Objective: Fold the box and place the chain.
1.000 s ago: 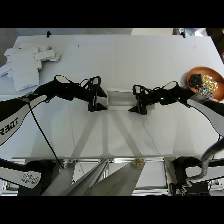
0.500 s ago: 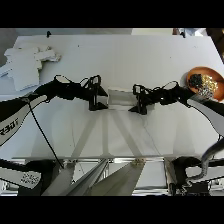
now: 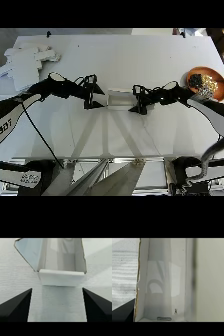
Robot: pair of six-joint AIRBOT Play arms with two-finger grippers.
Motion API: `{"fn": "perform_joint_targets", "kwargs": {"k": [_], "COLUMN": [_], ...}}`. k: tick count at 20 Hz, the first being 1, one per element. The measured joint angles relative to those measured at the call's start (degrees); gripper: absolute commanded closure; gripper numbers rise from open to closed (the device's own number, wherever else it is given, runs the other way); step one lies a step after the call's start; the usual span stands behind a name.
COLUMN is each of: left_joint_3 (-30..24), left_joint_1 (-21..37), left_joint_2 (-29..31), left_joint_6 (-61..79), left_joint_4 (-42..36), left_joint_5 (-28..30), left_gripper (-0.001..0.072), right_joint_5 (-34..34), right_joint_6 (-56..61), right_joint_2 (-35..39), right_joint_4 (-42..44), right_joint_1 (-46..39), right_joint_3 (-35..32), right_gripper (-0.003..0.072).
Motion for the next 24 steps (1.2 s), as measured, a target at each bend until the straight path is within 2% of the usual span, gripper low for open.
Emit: {"fn": "perform_joint_targets", "kwargs": {"k": [17,24], "left_joint_3": [0.13,0.70], "left_joint_1": [-0.68,-3.13], "left_joint_2": [-2.49,-2.54], "left_joint_6": [2.01,1.95], "left_joint_4": [-3.30,-3.21], "left_joint_5": [-2.82,-0.92], "left_gripper": [0.0006,0.0008], "right_joint_5": [0.02,0.07], "right_joint_6": [0.11,0.17], "right_joint_2": [0.00,0.00], "right_joint_4": [0.02,0.04], "right_joint_1": [0.00,0.00], "right_joint_3": [0.00,0.00], "right_gripper": [0.0284,0.0284]}}
